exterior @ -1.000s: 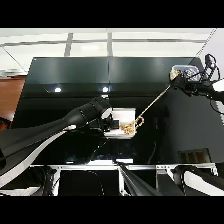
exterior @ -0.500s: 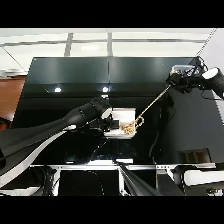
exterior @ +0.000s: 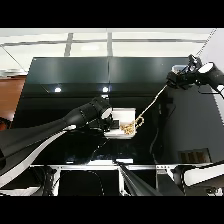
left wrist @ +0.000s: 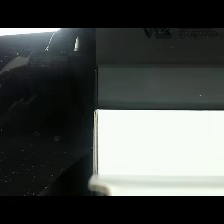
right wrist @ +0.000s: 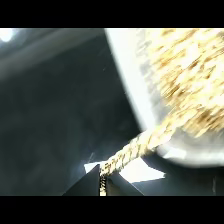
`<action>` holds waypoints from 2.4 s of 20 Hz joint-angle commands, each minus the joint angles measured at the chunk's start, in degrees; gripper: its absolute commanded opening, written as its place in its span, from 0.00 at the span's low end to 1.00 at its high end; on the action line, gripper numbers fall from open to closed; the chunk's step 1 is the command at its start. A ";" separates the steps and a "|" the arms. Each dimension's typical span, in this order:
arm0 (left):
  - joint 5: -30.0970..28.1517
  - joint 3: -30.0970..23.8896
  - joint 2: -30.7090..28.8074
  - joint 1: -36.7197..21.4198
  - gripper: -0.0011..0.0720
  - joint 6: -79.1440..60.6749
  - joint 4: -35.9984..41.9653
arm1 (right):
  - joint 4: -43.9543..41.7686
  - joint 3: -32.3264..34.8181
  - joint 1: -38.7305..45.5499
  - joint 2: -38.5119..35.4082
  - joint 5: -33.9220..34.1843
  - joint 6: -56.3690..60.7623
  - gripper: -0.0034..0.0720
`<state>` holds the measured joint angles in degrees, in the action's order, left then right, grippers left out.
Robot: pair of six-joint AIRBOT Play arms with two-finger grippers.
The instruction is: Fold the box and place the chain.
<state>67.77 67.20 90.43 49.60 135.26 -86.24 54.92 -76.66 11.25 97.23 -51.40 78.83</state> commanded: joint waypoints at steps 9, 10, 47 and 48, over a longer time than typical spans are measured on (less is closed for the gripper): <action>-0.04 0.02 0.02 0.04 0.06 0.00 0.15 | -10.67 24.50 0.98 -47.21 -28.41 -18.67 0.07; -0.04 0.02 0.02 0.04 0.06 0.00 0.13 | -14.82 26.99 0.96 -51.69 -29.31 -18.64 0.07; 0.33 0.02 0.02 0.04 0.06 0.00 0.15 | -36.57 29.77 -20.65 -54.69 -13.99 -14.78 0.07; 0.33 0.02 0.02 0.04 0.06 0.00 0.13 | -34.29 30.32 -20.65 -54.58 -14.08 -14.49 0.07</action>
<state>68.10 67.20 90.43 49.60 135.26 -86.08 16.29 -46.76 -8.78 41.98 -66.19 63.94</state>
